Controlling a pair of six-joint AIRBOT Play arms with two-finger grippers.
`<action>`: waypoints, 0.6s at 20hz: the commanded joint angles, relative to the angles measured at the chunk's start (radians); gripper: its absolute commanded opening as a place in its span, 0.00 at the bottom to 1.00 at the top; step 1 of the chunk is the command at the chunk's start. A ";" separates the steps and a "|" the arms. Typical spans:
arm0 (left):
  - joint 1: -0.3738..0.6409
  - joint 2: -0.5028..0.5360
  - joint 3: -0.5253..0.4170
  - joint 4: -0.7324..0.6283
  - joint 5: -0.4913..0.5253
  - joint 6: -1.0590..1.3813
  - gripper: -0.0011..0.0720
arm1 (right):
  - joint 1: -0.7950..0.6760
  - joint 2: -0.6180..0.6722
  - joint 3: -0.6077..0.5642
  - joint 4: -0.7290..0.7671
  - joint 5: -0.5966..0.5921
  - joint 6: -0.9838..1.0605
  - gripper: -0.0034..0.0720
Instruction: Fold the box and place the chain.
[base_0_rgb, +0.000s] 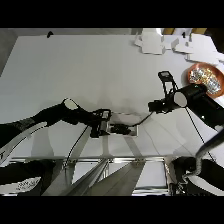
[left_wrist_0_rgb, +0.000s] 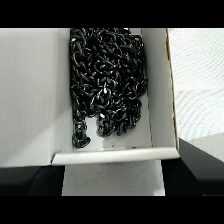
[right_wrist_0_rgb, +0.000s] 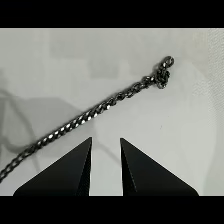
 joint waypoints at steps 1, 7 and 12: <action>0.001 0.001 0.001 0.000 0.000 0.000 0.39 | -0.009 -0.069 -0.019 -0.007 -0.043 0.000 0.32; 0.001 0.001 0.001 0.000 0.000 0.000 0.39 | -0.009 -0.147 -0.019 -0.007 -0.119 0.000 0.32; 0.001 0.001 0.001 0.000 0.000 0.000 0.39 | -0.009 -0.183 -0.019 -0.007 -0.129 -0.001 0.22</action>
